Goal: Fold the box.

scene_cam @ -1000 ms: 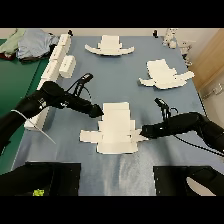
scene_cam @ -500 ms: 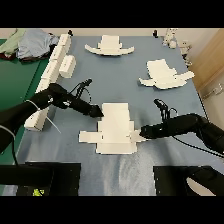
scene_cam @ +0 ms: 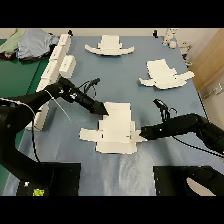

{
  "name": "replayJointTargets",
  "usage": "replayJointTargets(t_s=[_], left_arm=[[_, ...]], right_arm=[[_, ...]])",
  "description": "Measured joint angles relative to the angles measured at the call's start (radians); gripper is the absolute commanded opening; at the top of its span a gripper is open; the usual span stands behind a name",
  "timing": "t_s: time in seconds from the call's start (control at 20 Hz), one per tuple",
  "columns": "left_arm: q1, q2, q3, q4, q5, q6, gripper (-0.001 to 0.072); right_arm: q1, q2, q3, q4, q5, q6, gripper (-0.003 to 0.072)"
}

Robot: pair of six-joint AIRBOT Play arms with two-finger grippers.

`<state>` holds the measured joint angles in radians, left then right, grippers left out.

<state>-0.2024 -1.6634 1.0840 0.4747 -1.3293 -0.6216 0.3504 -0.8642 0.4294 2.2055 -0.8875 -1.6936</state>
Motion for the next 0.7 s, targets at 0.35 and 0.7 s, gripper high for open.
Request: replayJointTargets(t_s=[0.35, 0.7], left_arm=[[-0.024, -0.036, 0.063, 0.018, -0.037, 0.024, 0.0439], [-0.048, -0.039, 0.077, 0.06, -0.079, 0.024, 0.0333]], right_arm=[[0.0, 0.0, 0.0, -0.002, -0.017, -0.006, 0.0002], [0.0, 0.0, 0.0, -0.007, -0.027, -0.008, 0.0003]])
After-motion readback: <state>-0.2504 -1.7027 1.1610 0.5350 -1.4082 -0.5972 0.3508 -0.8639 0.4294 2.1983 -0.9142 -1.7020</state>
